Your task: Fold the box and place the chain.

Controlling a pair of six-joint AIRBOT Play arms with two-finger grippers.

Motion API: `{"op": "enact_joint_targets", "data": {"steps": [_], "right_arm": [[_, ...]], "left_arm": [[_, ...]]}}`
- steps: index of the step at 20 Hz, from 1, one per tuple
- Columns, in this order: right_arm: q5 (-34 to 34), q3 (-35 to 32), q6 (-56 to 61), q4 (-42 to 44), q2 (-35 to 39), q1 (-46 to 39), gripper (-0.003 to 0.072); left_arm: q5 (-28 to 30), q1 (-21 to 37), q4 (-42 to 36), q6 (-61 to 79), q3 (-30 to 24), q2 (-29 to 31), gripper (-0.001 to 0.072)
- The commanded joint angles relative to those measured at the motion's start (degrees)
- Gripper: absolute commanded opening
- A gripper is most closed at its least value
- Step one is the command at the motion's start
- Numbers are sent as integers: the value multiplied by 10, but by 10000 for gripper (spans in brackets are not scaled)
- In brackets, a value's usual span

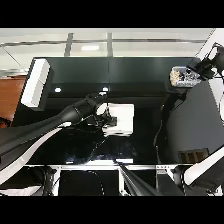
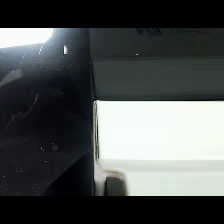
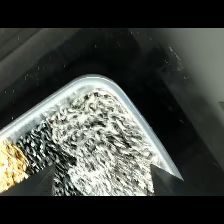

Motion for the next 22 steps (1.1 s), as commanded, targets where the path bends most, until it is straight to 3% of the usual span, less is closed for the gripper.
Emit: {"op": "enact_joint_targets", "data": {"steps": [1, 3, 4, 5, 9, 16, 22], "right_arm": [[-8, 23, -21, 30, -35, -4, 526], [0, 24, -22, 28, -36, -3, 253], [19, 30, -24, 28, -36, -3, 188], [51, 42, -28, 27, -35, -3, 10], [103, 80, -78, 28, 16, -1, 16], [125, 80, -173, 31, 243, 17, 15], [128, 80, -208, 130, 395, 66, 12]], "left_arm": [[-1, 0, -2, 0, 0, 0, 26], [-1, 0, -2, 0, 0, 0, 26], [-1, 0, -2, 0, 0, 0, 26], [0, 0, -2, 0, 0, 0, 26], [-1, 0, -2, 0, 0, 0, 26], [-1, 0, -2, 0, 0, 0, 26], [0, 0, -2, 0, 0, 0, 26]]}}
